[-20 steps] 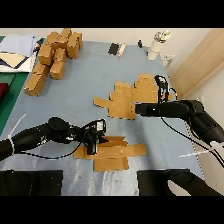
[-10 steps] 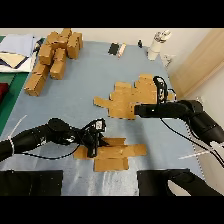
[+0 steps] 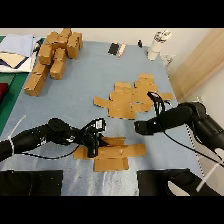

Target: Fold the box.

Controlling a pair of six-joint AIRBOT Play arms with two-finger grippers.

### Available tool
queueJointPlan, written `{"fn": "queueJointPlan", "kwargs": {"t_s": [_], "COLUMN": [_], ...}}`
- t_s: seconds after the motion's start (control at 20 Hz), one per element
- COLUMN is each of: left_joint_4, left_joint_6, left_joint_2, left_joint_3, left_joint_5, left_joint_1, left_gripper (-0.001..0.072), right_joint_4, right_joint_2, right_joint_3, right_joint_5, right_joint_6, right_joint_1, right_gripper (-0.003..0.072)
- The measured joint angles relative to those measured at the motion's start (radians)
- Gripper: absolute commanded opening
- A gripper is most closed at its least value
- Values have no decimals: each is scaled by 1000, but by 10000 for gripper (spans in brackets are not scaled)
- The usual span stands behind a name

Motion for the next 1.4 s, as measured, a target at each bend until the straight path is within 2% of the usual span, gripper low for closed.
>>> {"fn": "queueJointPlan", "kwargs": {"t_s": [0.25, 0.4, 0.45, 0.5, 0.55, 0.7, 0.85, 1.05, 1.4], "left_joint_4": [0, 1, 0, 0, 0, 0, 0, 1, 0], "left_joint_6": [0, 0, -1, -1, -1, -1, -1, -1, -1], "left_joint_2": [0, 0, 0, 0, 0, 0, 0, 0, 0], "left_joint_3": [0, 0, 0, 0, 0, 0, 0, 0, 0], "left_joint_5": [0, 0, 1, 0, 0, 0, 0, 0, 0], "left_joint_1": [0, 0, 0, 0, 0, 0, 0, 0, 0], "left_gripper": [13, 12, 13, 12, 13, 12, 13, 12, 13], "right_joint_4": [-112, -133, -137, -141, -149, -227, -327, -430, -504], "right_joint_2": [169, 253, 271, 283, 287, 255, 192, 119, 61], "right_joint_3": [-105, -209, -241, -269, -298, -353, -375, -384, -387], "right_joint_5": [-56, 13, 63, 112, 164, 264, 314, 360, 420], "right_joint_6": [146, 93, 48, 1, -49, -135, -179, -233, -265], "right_joint_1": [281, 518, 600, 672, 746, 887, 949, 977, 986], "right_gripper": [0, 1, 28, 315, 488, 488, 488, 488, 488]}}
